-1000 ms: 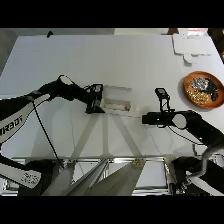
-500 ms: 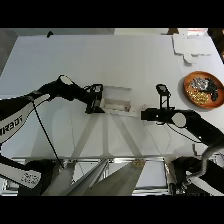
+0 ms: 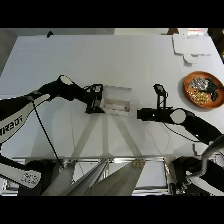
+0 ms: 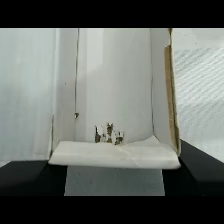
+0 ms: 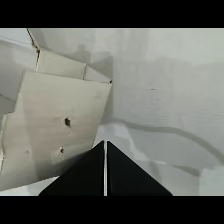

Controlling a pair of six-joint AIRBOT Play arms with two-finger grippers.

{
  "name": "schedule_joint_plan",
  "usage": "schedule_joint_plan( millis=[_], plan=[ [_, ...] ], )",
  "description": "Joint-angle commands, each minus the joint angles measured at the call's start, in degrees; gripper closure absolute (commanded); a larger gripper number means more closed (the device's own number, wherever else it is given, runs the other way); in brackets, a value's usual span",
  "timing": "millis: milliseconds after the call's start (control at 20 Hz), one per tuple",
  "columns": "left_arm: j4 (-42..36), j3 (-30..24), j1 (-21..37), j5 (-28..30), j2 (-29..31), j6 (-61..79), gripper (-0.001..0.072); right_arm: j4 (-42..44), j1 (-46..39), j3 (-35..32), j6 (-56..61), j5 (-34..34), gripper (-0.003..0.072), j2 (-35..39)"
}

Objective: Fold the box and place the chain.

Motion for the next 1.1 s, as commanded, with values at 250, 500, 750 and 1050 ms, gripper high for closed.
schedule_joint_plan(
  millis=[250, 500, 750, 1050],
  plan=[
    [0.0, 0.0, 0.0, 0.0, 0.0, 0.0, 0.0334, 13.1, 0.0, 0.0, -11.5, 0.9, 0.0679, 1.1],
    [0.0, 0.0, 0.0, 0.0, 0.0, 0.0, 0.0334, 14.6, 0.0, 0.0, -13.8, 0.9, 0.0678, 1.1],
    [0.0, 0.0, 0.0, 0.0, 0.0, 0.0, 0.0334, 20.4, 0.0, 0.0, -16.1, -0.8, 0.055, 1.1],
    [0.0, 0.0, 0.0, 0.0, 0.0, 0.0, 0.0334, 20.2, 0.1, 0.5, -16.0, -1.1, 0.0522, 2.4]
  ],
)
